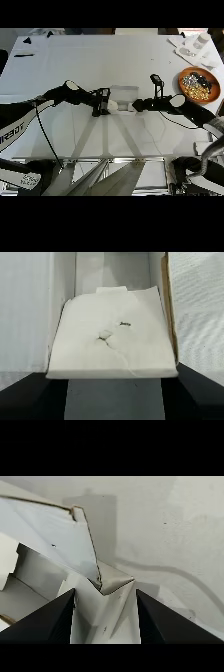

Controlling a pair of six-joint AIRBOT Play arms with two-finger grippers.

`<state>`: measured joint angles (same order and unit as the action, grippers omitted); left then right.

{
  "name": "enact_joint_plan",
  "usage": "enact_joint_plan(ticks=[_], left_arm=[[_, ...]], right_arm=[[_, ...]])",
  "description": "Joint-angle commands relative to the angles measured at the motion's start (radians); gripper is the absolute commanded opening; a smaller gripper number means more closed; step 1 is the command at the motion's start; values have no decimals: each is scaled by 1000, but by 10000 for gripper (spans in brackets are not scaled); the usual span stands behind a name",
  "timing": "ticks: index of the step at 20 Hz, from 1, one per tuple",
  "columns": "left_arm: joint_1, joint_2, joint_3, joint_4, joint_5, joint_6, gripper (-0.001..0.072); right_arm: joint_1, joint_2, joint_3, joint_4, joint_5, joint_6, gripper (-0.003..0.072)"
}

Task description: Fold the box and place the chain.

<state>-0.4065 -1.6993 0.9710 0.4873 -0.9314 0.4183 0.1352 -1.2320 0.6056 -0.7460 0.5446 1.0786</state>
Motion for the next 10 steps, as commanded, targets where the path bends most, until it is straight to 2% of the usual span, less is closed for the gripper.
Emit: enact_joint_plan(ticks=[1,5,10], left_arm=[[0,0,1,0,0,0,206],[0,0,1,0,0,0,206],[0,0,1,0,0,0,206]], right_arm=[[60,-1,58,-321,13,283,425],[124,-26,109,-591,103,564,425],[192,-76,194,-740,185,764,397]])
